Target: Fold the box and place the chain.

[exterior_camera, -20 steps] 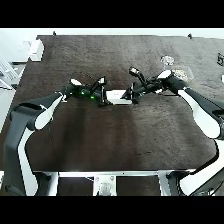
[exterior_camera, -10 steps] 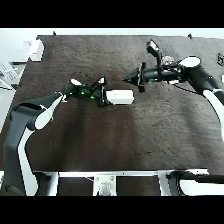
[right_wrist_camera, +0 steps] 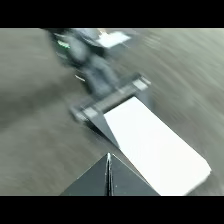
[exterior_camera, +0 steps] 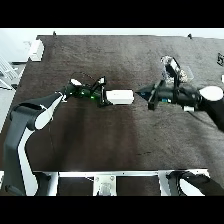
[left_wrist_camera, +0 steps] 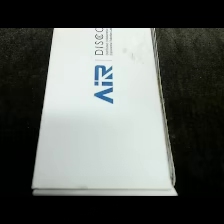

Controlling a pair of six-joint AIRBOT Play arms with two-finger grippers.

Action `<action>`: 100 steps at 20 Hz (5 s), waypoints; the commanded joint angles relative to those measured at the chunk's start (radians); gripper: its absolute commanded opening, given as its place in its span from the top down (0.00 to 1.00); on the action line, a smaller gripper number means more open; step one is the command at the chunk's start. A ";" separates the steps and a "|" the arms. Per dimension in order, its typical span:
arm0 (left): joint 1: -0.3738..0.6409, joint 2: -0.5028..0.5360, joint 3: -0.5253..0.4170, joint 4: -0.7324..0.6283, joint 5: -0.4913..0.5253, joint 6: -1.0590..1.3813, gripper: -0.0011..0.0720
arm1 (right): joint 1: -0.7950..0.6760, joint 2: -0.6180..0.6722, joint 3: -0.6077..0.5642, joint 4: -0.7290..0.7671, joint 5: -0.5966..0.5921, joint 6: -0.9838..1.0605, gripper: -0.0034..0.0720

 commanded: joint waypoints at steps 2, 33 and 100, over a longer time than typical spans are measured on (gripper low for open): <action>0.000 0.000 0.001 0.000 0.002 0.000 0.34 | -0.008 0.290 -0.322 0.002 -0.421 0.021 0.94; 0.436 0.442 -0.005 0.179 0.441 -0.505 0.97 | -0.008 0.723 -0.807 0.000 -0.737 0.084 0.94; 0.616 0.958 -0.305 0.016 0.239 -0.356 0.97 | -0.008 0.721 -0.798 0.001 -0.738 0.163 0.94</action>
